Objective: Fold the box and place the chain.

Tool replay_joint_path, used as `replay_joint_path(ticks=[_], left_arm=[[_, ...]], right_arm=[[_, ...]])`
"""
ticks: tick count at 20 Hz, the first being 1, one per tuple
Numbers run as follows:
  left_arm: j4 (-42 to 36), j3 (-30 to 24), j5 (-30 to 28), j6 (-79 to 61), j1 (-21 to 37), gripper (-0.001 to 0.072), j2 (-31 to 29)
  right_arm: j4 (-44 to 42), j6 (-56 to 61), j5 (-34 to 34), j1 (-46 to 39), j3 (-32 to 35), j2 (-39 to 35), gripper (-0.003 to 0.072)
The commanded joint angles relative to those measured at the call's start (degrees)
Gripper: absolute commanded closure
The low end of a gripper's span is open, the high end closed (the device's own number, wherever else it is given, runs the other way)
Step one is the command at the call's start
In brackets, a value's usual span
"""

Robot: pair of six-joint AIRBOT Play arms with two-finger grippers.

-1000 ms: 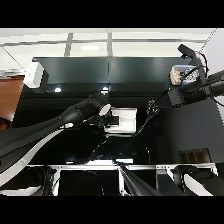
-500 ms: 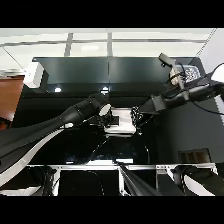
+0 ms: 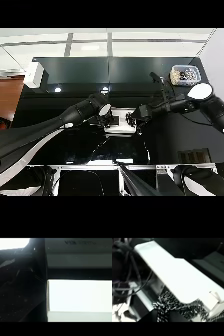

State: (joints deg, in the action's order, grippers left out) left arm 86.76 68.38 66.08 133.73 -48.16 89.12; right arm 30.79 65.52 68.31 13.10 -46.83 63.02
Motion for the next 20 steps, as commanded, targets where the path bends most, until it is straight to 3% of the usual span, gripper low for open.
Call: replay_joint_path(ticks=[1,3,5,6,8,9,10,12,14,17,20], left_arm=[[0.0,0.1,0.0,0.0,0.0,0.0680,0.0],[0.0,0.1,0.0,0.0,0.0,0.0680,0.0],[0.0,0.1,0.0,0.0,0.0,0.0679,0.0],[0.0,0.1,0.0,0.0,0.0,0.0680,0.0],[0.0,0.1,0.0,0.0,0.0,0.0680,0.0],[0.0,0.1,0.0,0.0,0.0,0.0680,0.0],[0.0,0.1,0.0,0.0,0.0,0.0679,0.0],[0.0,0.1,0.0,0.0,0.0,0.0679,0.0],[0.0,0.1,0.2,0.0,0.0,0.0680,0.0],[-0.1,0.1,0.5,0.0,0.0,0.0680,0.0],[-0.1,0.1,0.4,0.0,0.0,0.0680,0.0]], right_arm=[[1.4,0.0,-3.2,-0.2,1.1,0.6,0.0339],[5.1,0.0,1.5,-5.5,-0.4,0.5,0.0340],[9.8,0.0,1.9,-12.6,-0.5,0.1,0.0339],[14.1,0.0,-0.5,-15.4,-0.5,0.0,0.0340],[23.4,4.1,-11.9,-18.2,1.4,0.0,0.0337],[27.1,6.6,-18.3,-18.0,2.8,0.1,0.0219],[29.7,9.6,-25.5,-17.4,4.5,0.3,-0.0017],[35.7,15.7,-35.0,-15.9,5.9,1.8,-0.0034],[46.0,27.0,-40.0,-15.1,5.7,3.9,-0.0034],[61.3,41.5,-40.7,-14.7,5.2,6.7,-0.0034],[68.6,50.2,-40.4,-14.6,5.2,8.7,-0.0034]])
